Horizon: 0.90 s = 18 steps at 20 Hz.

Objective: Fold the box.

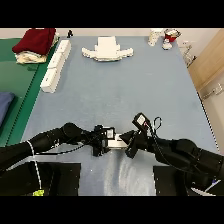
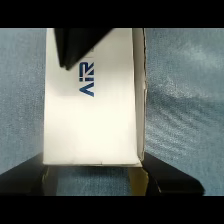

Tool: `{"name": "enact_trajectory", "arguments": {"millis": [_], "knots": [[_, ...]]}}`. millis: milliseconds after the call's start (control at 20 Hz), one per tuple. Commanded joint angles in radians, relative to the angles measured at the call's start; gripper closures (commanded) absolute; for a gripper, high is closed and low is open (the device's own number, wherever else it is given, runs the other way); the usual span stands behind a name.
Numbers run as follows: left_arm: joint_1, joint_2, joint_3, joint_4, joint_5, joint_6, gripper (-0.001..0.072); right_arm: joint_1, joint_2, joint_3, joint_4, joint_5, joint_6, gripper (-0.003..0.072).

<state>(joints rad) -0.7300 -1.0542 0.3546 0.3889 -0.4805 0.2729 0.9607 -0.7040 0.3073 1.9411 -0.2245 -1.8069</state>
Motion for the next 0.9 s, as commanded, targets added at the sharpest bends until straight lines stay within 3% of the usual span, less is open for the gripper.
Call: {"name": "enact_trajectory", "arguments": {"millis": [0, 150, 300, 400, 650, 850], "knots": [[0.0, 0.0, 0.0, 0.0, 0.0, 0.0, 0.0341, -0.171, -0.002, 0.148, -0.124, -0.358, 0.002, 0.0669], [0.0, 0.0, 0.0, 0.0, 0.0, 0.0, 0.0341, -0.378, -0.05, 0.304, -0.188, -0.581, 0.085, 0.0669], [0.0, 0.0, 0.0, 0.0, 0.0, -0.001, 0.0341, -0.55, -0.179, 0.465, -0.192, -0.799, 0.082, 0.0669], [0.0, 0.0, 0.0, 0.0, 0.0, 0.0, 0.0341, -0.629, -0.281, 0.549, -0.189, -0.88, 0.083, 0.0669], [0.0, 0.0, 0.0, 0.0, 0.0, -0.001, 0.0341, -0.706, -0.508, 0.679, -0.176, -0.963, 0.106, 0.0669], [0.0, 0.0, 0.0, 0.0, 0.0, 0.0, 0.0341, -0.705, -0.574, 0.698, -0.161, -0.963, 0.106, 0.0668]]}}
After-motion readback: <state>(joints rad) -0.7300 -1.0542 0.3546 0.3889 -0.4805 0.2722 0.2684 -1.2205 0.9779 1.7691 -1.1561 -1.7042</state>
